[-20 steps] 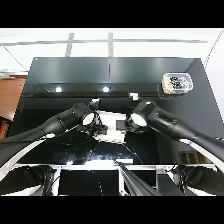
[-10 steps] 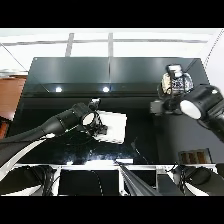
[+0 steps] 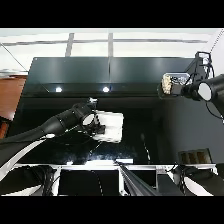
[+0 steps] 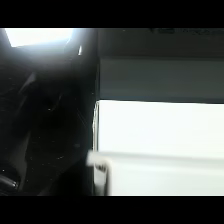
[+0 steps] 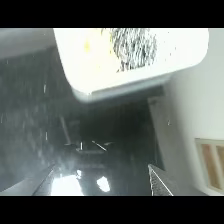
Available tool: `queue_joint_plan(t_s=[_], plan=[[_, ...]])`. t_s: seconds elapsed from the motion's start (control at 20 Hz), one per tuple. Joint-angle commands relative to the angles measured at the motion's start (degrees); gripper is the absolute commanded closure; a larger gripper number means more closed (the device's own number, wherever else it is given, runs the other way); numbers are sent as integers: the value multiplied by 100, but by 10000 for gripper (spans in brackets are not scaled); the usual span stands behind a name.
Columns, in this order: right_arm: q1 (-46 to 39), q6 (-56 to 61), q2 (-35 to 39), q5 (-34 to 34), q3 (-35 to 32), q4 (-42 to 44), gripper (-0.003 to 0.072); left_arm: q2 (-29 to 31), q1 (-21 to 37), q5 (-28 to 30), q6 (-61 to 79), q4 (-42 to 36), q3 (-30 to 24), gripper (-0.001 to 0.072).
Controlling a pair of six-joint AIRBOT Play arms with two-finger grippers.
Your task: Fold the box and place the chain.
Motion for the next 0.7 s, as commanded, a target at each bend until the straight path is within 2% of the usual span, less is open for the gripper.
queue_joint_plan(t_s=[0.0,0.1,0.25,0.3,0.35,0.4,0.45,0.55,0.65], plan=[[-570,-264,-664,-605,402,501,-34,-2,7,-9,-44,70,4,683],[-748,-304,-1215,-603,929,848,-34,-2,7,-15,-42,68,4,683],[-1045,-299,-2081,-529,1836,1823,-34,-2,7,-22,-42,70,4,683],[-1115,-299,-2404,-365,2159,2142,70,-2,7,-17,-42,68,4,683],[-1152,-291,-2704,-155,2457,2306,83,-2,7,-17,-42,66,4,683],[-1165,-214,-3008,87,2743,2343,133,-2,7,-22,-42,66,4,682],[-1174,-13,-3279,275,2994,2315,134,-2,7,-31,-44,66,4,682],[-1231,442,-3609,323,3303,2317,243,-2,7,-37,-44,44,4,683],[-1296,940,-3759,328,3383,2319,243,-4,7,-35,-44,46,4,683]])
